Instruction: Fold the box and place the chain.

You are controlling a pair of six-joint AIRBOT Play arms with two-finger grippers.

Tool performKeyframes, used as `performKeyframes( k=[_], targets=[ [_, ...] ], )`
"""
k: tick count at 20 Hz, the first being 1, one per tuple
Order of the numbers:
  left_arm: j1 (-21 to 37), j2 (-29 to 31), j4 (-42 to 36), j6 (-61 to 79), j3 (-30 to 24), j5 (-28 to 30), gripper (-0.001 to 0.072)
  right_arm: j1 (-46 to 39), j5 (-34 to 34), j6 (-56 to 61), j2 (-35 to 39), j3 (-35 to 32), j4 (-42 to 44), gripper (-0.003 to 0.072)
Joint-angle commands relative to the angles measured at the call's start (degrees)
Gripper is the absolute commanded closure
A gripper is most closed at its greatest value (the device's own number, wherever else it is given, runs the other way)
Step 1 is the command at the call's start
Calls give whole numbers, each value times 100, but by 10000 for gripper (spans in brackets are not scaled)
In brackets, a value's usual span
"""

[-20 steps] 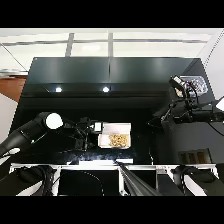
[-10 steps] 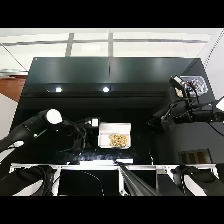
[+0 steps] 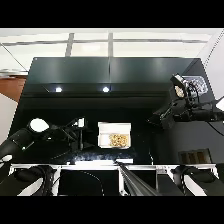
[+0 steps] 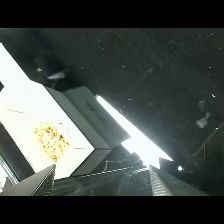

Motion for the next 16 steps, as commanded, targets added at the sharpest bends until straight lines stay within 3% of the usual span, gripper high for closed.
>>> performKeyframes(
  k=[1,5,16],
  targets=[
    [-149,-90,-780,787,-181,391,23,0,-26,28,0,4,2,-18],
    [-544,-424,-837,1093,-61,402,23,0,-33,28,0,4,0,-18],
    [-723,-461,-866,1235,-37,404,22,0,-28,28,0,4,0,-18]
  ],
)
